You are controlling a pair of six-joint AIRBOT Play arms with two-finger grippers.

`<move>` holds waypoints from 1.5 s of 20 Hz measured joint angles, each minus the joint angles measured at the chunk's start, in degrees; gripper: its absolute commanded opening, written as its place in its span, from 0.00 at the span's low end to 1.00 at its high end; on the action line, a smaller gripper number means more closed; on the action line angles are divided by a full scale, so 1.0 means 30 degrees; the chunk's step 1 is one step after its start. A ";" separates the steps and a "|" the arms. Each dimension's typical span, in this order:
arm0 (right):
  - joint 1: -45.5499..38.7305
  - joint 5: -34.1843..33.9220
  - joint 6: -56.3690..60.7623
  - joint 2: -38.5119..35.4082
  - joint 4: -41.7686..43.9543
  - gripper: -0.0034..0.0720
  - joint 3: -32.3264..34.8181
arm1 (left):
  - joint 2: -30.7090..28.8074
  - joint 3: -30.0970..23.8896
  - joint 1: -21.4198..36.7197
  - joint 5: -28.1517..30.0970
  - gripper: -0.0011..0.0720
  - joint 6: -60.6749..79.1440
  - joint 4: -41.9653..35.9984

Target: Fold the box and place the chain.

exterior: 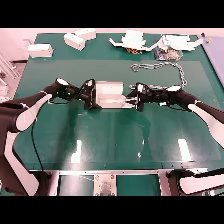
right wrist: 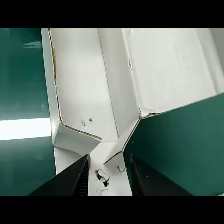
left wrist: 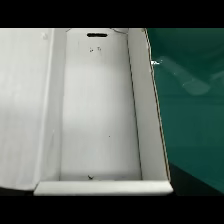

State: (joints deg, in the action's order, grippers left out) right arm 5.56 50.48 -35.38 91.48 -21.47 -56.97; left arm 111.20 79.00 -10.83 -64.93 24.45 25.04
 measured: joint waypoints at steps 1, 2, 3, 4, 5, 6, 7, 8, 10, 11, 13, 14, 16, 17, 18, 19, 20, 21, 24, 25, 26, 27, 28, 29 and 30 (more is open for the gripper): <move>0.0036 0.0109 -0.0087 0.0109 0.0131 0.44 -0.0058 | 0.0000 0.0000 0.0000 0.0000 0.68 0.0000 0.0000; 0.0087 0.0211 -0.0138 0.0226 0.0255 0.43 -0.0095 | 0.0000 0.0000 0.0000 0.0000 0.68 0.0000 0.0000; 0.0146 0.0306 -0.0197 0.0313 0.0335 0.43 -0.0124 | 0.0000 0.0000 0.0000 0.0000 0.68 0.0000 -0.0007; 0.0248 0.0350 -0.0226 0.0415 0.0466 0.43 -0.0160 | 0.0000 0.0000 0.0000 0.0000 0.69 0.0000 0.0000; 0.0357 0.0379 -0.0248 0.0510 0.0532 0.43 -0.0197 | 0.0000 0.0000 0.0000 0.0000 0.69 0.0000 0.0000; 0.0488 0.0437 -0.0270 0.0597 0.0583 0.39 -0.0262 | 0.0000 0.0000 0.0000 0.0000 0.69 0.0000 0.0000; 0.0605 0.0452 -0.0277 0.0685 0.0692 0.39 -0.0357 | 0.0000 0.0000 0.0000 -0.0007 0.68 0.0000 0.0000; 0.0729 0.0452 -0.0277 0.0816 0.0787 0.39 -0.0488 | 0.0000 0.0000 0.0007 -0.0007 0.68 0.0000 0.0000; 0.0940 0.0459 -0.0277 0.1056 0.0889 0.39 -0.0787 | 0.0000 0.0000 0.0015 -0.0007 0.69 0.0000 0.0007; 0.1042 0.0466 -0.0277 0.1195 0.0933 0.39 -0.0954 | 0.0000 0.0000 0.0015 0.0000 0.68 -0.0007 0.0000; 0.1217 0.0474 -0.0284 0.1428 0.1035 0.39 -0.1260 | 0.0000 0.0000 0.0015 0.0007 0.68 -0.0015 0.0000; 0.1311 0.0488 -0.0291 0.1515 0.1042 0.39 -0.1392 | 0.0000 0.0000 0.0015 0.0007 0.68 -0.0007 0.0015; 0.1428 0.0532 -0.0291 0.1668 0.1071 0.39 -0.1617 | 0.0000 0.0000 0.0015 0.0015 0.68 -0.0007 0.0015; 0.1464 0.0605 -0.0299 0.1749 0.1035 0.41 -0.1727 | 0.0000 0.0000 0.0015 0.0015 0.68 -0.0007 0.0015; 0.1486 0.0794 -0.0299 0.1865 0.0882 0.54 -0.1865 | 0.0000 0.0000 0.0015 0.0015 0.68 -0.0007 0.0015; 0.1508 0.1064 -0.0284 0.1982 0.0663 0.61 -0.2011 | 0.0000 0.0000 0.0015 0.0000 0.68 0.0000 0.0022; 0.1523 0.1399 -0.0262 0.2106 0.0415 0.71 -0.2171 | 0.0000 0.0000 0.0007 -0.0015 0.68 0.0015 0.0044; 0.1530 0.1610 -0.0219 0.2200 0.0197 0.77 -0.2310 | 0.0000 0.0000 0.0007 -0.0029 0.68 0.0015 0.0044; 0.1545 0.2069 -0.0117 0.2477 -0.0255 0.77 -0.2674 | 0.0000 0.0000 0.0007 -0.0051 0.68 0.0022 0.0044; 0.1545 0.2142 -0.0109 0.2528 -0.0364 0.77 -0.2754 | 0.0000 -0.0007 0.0007 -0.0044 0.68 0.0022 0.0044; 0.1545 0.2215 -0.0109 0.2579 -0.0503 0.77 -0.2827 | 0.0000 -0.0007 0.0007 -0.0051 0.69 0.0015 0.0044; 0.1552 0.2266 -0.0102 0.2608 -0.0692 0.77 -0.2885 | 0.0000 -0.0007 0.0000 -0.0051 0.68 0.0015 0.0036; 0.1552 0.2295 -0.0109 0.2630 -0.0860 0.77 -0.2929 | 0.0000 -0.0007 -0.0007 -0.0058 0.68 0.0015 0.0036; 0.1552 0.2317 -0.0102 0.2645 -0.1013 0.77 -0.2965 | 0.0000 -0.0007 -0.0007 -0.0066 0.68 0.0015 0.0036; 0.1552 0.2324 -0.0102 0.2659 -0.1173 0.77 -0.2987 | 0.0000 -0.0007 -0.0007 -0.0058 0.68 0.0015 0.0029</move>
State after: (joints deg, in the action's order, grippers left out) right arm 10.22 57.45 -35.68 99.46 -24.99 -65.93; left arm 111.20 78.98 -10.85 -65.10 24.49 25.12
